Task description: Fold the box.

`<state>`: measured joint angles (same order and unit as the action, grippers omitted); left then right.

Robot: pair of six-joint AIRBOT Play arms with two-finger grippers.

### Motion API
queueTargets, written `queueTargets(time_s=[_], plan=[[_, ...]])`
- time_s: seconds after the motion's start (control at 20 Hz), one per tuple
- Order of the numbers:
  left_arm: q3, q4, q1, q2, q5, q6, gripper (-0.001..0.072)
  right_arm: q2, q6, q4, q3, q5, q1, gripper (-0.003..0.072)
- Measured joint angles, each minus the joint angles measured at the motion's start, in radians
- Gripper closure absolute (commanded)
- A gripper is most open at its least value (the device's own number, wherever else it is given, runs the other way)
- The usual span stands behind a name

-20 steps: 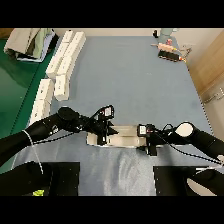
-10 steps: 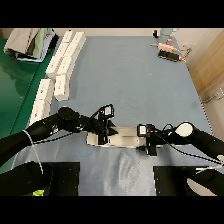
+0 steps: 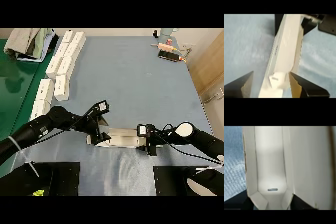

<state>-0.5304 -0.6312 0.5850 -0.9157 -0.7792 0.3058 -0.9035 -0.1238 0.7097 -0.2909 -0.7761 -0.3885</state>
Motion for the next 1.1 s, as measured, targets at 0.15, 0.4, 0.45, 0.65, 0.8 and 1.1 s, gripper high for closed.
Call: queueTargets(time_s=[0.15,0.4,0.45,0.65,0.8,1.1], plan=[[0.000,-0.174,-0.023,0.103,-0.142,0.338,0.0694,0.000,0.000,0.000,0.000,0.000,0.000,0.0175],[-0.016,-0.089,0.071,0.130,-0.175,0.620,0.0694,0.000,0.000,0.000,0.000,0.000,0.000,0.0175],[-0.032,-0.068,0.094,0.107,-0.145,0.658,0.0694,0.000,0.000,0.000,0.000,0.000,0.000,0.0175],[-0.136,-0.022,0.127,-0.041,0.004,0.803,0.0694,0.000,0.000,0.001,0.000,0.000,0.000,0.0175],[-0.212,-0.007,0.104,-0.185,0.061,0.904,0.0694,0.000,0.000,0.001,0.000,0.000,0.000,0.0175],[-0.258,0.008,0.076,-0.389,0.053,1.046,0.0694,0.000,0.000,0.001,0.000,-0.001,0.000,0.0175]])
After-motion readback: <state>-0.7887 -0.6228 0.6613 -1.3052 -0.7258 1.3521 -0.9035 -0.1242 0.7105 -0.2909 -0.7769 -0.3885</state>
